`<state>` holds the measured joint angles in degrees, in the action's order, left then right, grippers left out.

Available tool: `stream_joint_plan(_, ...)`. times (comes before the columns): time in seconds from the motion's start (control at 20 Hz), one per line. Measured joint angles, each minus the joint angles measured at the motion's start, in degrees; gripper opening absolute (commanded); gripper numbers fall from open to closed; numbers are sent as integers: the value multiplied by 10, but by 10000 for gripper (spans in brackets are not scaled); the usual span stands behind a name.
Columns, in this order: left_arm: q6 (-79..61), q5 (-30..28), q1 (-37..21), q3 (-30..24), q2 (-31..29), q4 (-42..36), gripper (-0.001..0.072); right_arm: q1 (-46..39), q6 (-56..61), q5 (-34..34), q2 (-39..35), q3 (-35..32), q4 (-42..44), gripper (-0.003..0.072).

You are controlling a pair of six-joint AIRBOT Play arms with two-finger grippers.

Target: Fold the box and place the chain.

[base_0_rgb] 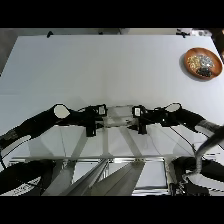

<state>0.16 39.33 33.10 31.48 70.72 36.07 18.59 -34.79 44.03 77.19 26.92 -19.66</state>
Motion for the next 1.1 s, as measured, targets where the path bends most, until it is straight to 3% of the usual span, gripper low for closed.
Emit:
stream_joint_plan(0.35,-3,-75,36,0,2,-30,248,0,1,0,0,0,1,403)
stream_joint_plan(0.45,-3,-92,39,0,2,-38,130,0,1,-1,0,0,1,403)
stream_joint_plan(0.65,-4,-103,41,0,5,-56,139,0,0,-1,0,0,1,403)
stream_joint_plan(0.75,-7,-104,41,0,10,-64,171,0,0,-1,0,0,0,403)
stream_joint_plan(0.9,-14,-102,41,0,19,-75,360,0,0,-1,0,0,0,403)
stream_joint_plan(1.1,-17,-103,41,0,28,-83,401,0,0,0,0,0,0,403)
